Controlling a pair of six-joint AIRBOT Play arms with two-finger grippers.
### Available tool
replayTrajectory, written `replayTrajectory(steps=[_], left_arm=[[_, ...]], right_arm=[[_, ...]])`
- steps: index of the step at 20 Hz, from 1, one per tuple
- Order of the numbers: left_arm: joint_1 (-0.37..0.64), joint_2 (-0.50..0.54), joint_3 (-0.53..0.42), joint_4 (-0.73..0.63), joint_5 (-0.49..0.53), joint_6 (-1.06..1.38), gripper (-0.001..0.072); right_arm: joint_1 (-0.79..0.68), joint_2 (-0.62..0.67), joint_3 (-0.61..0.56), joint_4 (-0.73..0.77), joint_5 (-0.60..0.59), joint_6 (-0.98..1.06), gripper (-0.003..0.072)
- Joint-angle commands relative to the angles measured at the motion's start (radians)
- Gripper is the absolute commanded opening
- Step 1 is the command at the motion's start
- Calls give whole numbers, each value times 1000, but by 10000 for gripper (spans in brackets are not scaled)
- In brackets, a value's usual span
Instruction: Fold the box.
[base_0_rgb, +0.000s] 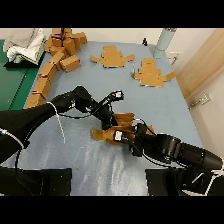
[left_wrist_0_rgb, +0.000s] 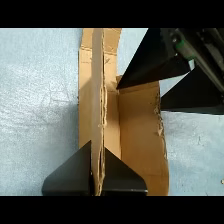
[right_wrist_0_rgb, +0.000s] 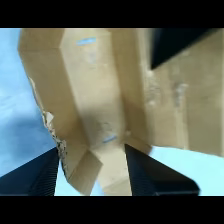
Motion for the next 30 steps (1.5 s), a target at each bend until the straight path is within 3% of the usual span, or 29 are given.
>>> replayTrajectory(steps=[1,7,8,14,15,19,23,25,30], left_arm=[[0,-1,0,0,0,0,13],[0,-1,0,0,0,0,13],[0,-1,0,0,0,0,13],[0,-1,0,0,0,0,13],[0,-1,0,0,0,0,14],[0,-1,0,0,0,0,14],[0,-1,0,0,0,0,14],[0,-1,0,0,0,0,13],[0,-1,0,0,0,0,13]], right_arm=[[-1,-2,22,-80,-18,106,580],[-1,-2,21,-61,12,189,590],[-1,-2,21,-61,9,190,657],[-1,-3,21,-64,-11,187,665],[-2,-3,20,-69,-11,185,719],[-90,0,18,-39,31,144,720],[-197,34,18,109,133,-142,719],[-267,31,18,250,145,-309,719],[-511,-25,18,827,109,-976,719]])
